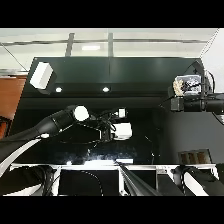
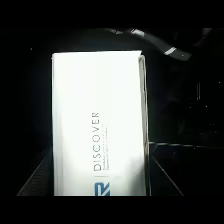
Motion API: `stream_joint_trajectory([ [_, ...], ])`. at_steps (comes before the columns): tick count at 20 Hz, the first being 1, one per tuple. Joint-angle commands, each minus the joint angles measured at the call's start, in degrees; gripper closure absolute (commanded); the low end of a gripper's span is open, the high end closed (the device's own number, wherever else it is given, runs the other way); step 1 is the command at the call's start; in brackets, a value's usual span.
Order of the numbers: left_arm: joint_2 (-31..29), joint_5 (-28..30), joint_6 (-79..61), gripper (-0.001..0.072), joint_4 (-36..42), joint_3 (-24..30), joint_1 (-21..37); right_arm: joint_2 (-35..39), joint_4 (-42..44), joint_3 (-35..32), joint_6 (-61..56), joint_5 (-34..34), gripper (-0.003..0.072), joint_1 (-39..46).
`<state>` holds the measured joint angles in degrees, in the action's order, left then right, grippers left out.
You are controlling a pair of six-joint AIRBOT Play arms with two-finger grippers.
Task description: Fold the box and place the chain.
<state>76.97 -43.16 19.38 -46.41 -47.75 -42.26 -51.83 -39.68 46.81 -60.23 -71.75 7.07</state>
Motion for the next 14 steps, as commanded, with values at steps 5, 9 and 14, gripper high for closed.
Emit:
stream_joint_trajectory([
  [5,3.34,0.42,5.18,0.0005,-2.86,0.02,-0.63,0.02,0.04,0.02,-0.02,0.02,0.0675,0.02],
  [9,3.37,1.2,5.35,0.0031,-5.64,0.02,-2.6,0.02,0.17,0.02,-0.02,0.22,0.0675,0.02],
  [14,2.64,-2.67,7.17,0.0422,-5.97,0.0,-1.9,0.04,0.22,0.02,-0.04,0.17,0.0675,0.02],
])
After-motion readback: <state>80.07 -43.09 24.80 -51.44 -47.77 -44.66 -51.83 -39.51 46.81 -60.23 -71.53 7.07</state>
